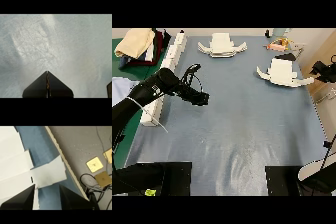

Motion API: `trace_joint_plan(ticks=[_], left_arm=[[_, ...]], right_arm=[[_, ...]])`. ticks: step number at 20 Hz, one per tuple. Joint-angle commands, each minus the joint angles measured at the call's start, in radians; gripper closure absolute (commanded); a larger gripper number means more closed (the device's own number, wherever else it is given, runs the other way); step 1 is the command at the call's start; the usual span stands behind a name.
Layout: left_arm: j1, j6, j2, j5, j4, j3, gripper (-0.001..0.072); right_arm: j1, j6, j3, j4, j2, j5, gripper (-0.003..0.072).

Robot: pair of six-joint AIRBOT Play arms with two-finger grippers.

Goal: Fold the box.

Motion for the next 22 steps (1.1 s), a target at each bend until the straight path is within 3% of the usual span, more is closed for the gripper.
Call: trace_joint_plan(ticks=[1, 4, 12, 15, 17, 18, 19, 22], left_arm=[[0.0, -0.001, 0.0, 0.003, -0.001, 0.0, 0.0691], [0.0, 0.0, 0.0, 0.006, 0.0, 0.0, 0.0691], [0.0, 0.0, 0.0, 0.005, -0.001, 0.0, 0.0691], [0.0, 0.0, 0.0, 0.006, -0.001, 0.0, 0.0691], [0.0, 0.0, 0.0, 0.014, -0.001, 0.0, 0.0691], [0.0, 0.0, 0.0, 0.023, -0.001, 0.0, 0.0691], [0.0, 0.0, 0.0, 0.034, -0.001, 0.0, 0.0691], [0.0, 0.0, 0.0, 0.069, -0.002, 0.0, 0.0691]], right_arm=[[-0.034, -0.025, 0.137, 0.07, -0.1, -0.007, 0.0223], [-0.035, -0.024, 0.191, 0.005, -0.141, 0.003, 0.0224], [-0.034, -0.027, 0.193, 0.056, -0.249, 0.097, 0.0226], [-0.034, -0.12, 0.196, 0.186, -0.247, 0.113, 0.0331], [-0.034, -0.145, 0.224, 0.243, -0.241, 0.15, 0.0493], [-0.032, -0.158, 0.244, 0.251, -0.241, 0.185, 0.0622], [-0.031, -0.161, 0.259, 0.259, -0.24, 0.217, 0.0683], [-0.023, -0.165, 0.265, 0.316, -0.232, 0.32, 0.0684]])
